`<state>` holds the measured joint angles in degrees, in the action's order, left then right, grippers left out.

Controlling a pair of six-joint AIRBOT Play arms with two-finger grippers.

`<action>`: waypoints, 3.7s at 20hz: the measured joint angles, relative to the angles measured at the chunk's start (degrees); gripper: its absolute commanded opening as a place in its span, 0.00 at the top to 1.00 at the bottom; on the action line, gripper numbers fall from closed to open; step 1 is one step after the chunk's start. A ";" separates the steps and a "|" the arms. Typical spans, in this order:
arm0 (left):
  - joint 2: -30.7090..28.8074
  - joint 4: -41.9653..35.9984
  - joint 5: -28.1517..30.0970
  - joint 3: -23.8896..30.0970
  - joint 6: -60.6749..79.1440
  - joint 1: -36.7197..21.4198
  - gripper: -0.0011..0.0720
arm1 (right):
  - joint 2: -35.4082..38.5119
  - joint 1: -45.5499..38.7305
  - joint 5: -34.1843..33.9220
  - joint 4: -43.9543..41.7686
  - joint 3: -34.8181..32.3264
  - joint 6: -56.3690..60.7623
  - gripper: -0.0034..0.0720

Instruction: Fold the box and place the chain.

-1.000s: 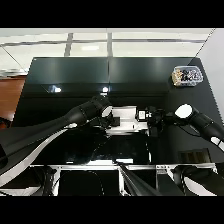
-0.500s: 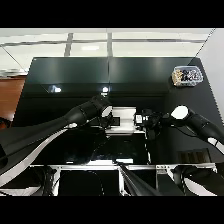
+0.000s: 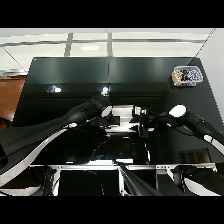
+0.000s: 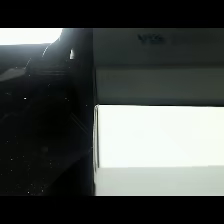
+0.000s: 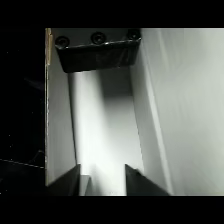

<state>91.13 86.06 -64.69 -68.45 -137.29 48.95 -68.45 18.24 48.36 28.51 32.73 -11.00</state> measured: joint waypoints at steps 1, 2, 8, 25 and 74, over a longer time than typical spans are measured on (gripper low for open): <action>0.00 -0.04 0.04 0.00 -0.07 0.00 0.95 | 0.00 -0.20 0.11 -0.04 0.00 1.73 0.94; 0.00 -0.07 0.22 0.00 -0.02 0.00 0.95 | 0.15 -0.57 0.44 0.09 0.02 4.04 0.94; 0.00 -0.17 -0.07 0.00 -0.17 0.00 0.95 | 7.30 -13.22 8.24 11.50 4.61 39.69 0.94; 0.00 0.00 0.04 0.00 -0.02 0.00 0.95 | -4.63 -21.05 16.31 8.09 2.29 73.55 0.35; 0.00 -0.02 -0.50 0.00 -0.02 0.00 0.95 | -9.35 19.56 11.96 54.77 20.85 131.12 0.63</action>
<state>91.13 86.04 -65.19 -68.45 -137.32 48.95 -77.80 37.80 60.31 83.29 53.58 120.11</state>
